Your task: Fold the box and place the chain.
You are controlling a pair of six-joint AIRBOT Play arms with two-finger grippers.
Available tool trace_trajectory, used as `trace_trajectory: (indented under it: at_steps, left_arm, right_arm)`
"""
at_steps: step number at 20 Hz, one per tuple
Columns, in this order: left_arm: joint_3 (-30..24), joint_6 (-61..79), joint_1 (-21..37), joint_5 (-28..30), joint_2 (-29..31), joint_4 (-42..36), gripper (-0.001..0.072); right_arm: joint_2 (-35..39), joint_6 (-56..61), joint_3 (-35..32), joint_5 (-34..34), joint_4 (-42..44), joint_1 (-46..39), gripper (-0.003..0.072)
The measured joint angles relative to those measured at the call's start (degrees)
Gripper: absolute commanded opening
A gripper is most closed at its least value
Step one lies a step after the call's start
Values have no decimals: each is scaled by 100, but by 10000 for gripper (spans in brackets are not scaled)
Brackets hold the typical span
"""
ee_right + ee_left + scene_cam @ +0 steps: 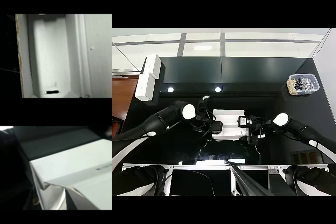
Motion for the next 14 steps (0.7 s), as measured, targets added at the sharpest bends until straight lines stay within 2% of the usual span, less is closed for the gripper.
trace_trajectory:
  at_steps: [5, 10, 11, 12, 14]
  left_arm:
    - [131, -990, -341, -153, -94, 876, 443]
    - [638, -1779, -684, -586, -398, 1687, 443]
    - [752, -1882, -737, -629, -498, 1777, 397]
    - [861, -1989, -785, -673, -597, 1847, 312]
    - [994, -2144, -852, -717, -734, 1934, 283]
  right_arm:
    - [0, 0, 0, 0, 0, 0, 193]
    - [0, -2, 0, 0, 0, 0, 193]
    - [0, 0, -2, 0, 0, 0, 193]
    - [0, -2, 0, 0, 0, 0, 193]
    - [0, 0, 0, 0, 0, 0, 193]
